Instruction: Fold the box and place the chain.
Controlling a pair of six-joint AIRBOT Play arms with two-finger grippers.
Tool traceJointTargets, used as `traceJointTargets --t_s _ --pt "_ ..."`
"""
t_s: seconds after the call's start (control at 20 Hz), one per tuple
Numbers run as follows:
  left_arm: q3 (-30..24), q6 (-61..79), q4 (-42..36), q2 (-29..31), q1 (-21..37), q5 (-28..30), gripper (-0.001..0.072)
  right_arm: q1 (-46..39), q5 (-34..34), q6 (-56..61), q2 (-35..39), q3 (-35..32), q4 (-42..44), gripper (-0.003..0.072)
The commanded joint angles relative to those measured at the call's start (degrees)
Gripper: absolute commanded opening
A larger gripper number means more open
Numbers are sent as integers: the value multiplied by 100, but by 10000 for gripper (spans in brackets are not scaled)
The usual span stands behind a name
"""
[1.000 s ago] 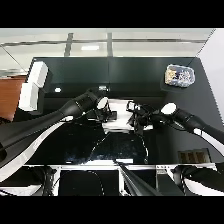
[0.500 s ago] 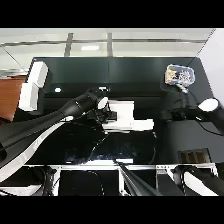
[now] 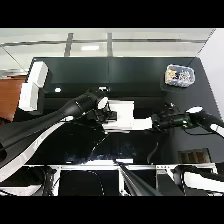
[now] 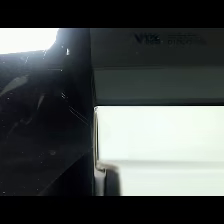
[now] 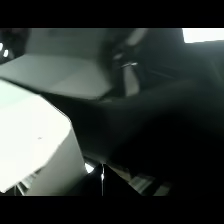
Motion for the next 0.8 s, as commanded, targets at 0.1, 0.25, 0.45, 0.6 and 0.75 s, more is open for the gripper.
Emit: traceJointTargets --t_s 0.1,0.25,0.45,0.6,0.75 --pt "4 0 2 2 2 2 26 466 586 -343 -192 811 -212 16" --pt "4 0 2 2 2 2 26 468 1110 -201 -192 1207 -452 436" --pt "4 0 2 2 2 4 26 610 1370 -205 -192 1316 -188 517" --pt "4 0 2 2 2 4 26 953 1150 -199 -192 1329 -22 516" --pt "4 0 2 2 2 4 26 1325 636 55 -192 1419 -52 468"
